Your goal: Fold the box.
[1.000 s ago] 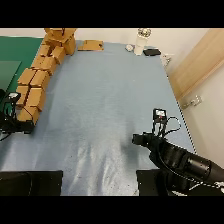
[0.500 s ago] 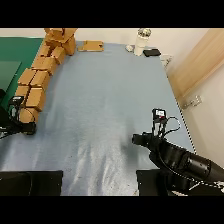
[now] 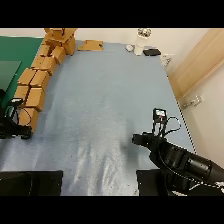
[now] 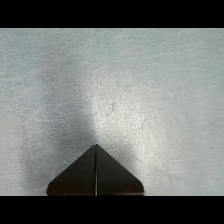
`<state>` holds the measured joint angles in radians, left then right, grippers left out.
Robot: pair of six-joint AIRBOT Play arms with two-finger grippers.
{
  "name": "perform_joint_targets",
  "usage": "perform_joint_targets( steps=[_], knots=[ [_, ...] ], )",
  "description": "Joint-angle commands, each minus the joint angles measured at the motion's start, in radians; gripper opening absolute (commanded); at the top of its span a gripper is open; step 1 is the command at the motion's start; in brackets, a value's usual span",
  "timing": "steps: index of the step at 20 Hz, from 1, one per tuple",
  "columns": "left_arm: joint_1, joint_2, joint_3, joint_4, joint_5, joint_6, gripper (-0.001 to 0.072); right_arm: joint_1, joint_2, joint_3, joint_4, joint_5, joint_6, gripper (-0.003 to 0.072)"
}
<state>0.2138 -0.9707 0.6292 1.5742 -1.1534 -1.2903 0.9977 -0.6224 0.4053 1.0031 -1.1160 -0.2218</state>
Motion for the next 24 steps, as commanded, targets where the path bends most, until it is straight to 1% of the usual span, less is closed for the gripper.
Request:
perform_joint_targets(
  steps=[1,2,3,4,6,7,9,11,12,14,16,18,19,21,22,24],
  knots=[
    [-0.001,0.012,0.042,0.0,-0.246,-0.076,0.0694,0.0,0.0,0.001,0.011,0.013,-0.007,0.0004],
    [-0.002,0.012,0.042,-0.022,-0.297,-0.118,0.0521,0.0,0.0,0.001,0.023,0.022,-0.026,0.0004],
    [-0.002,0.013,0.043,-0.061,-0.337,-0.116,0.0063,0.0,0.0,0.001,0.037,0.037,-0.043,0.0004],
    [-0.003,0.013,0.043,-0.127,-0.354,-0.098,0.0011,-0.001,-0.001,0.005,0.062,0.06,-0.065,0.0004],
    [-0.016,0.037,0.043,-0.335,-0.339,-0.07,0.0008,-0.024,-0.01,0.034,0.136,0.084,-0.127,0.0004],
    [-0.051,0.063,0.047,-0.401,-0.31,-0.069,0.0007,-0.059,-0.024,0.064,0.177,0.088,-0.191,0.0004],
    [-0.194,0.106,0.08,-0.416,-0.223,-0.162,0.0007,-0.163,-0.074,0.153,0.24,0.089,-0.354,0.0004],
    [-0.35,0.098,0.153,-0.415,-0.15,-0.253,0.0007,-0.299,-0.162,0.282,0.316,0.09,-0.545,0.0004],
    [-0.417,0.077,0.198,-0.415,-0.103,-0.279,0.0007,-0.366,-0.221,0.354,0.371,0.09,-0.637,0.0004],
    [-0.53,-0.002,0.305,-0.417,-0.019,-0.299,0.0007,-0.462,-0.358,0.491,0.503,0.09,-0.798,0.0004],
    [-0.608,-0.117,0.407,-0.416,0.006,-0.298,0.0007,-0.493,-0.497,0.606,0.617,0.09,-0.911,0.0004],
    [-0.657,-0.222,0.472,-0.415,0.04,-0.296,0.0007,-0.491,-0.614,0.687,0.682,0.089,-0.951,0.0004],
    [-0.672,-0.261,0.491,-0.416,0.063,-0.296,0.0007,-0.491,-0.655,0.713,0.704,0.09,-0.951,0.0004],
    [-0.689,-0.304,0.504,-0.43,0.099,-0.296,0.0007,-0.491,-0.712,0.741,0.739,0.099,-0.958,0.0004],
    [-0.694,-0.314,0.504,-0.431,0.109,-0.296,0.001,-0.491,-0.723,0.742,0.754,0.113,-0.958,0.0004],
    [-0.694,-0.323,0.504,-0.431,0.106,-0.296,0.0012,-0.491,-0.731,0.742,0.782,0.098,-0.957,0.0005]
  ],
)
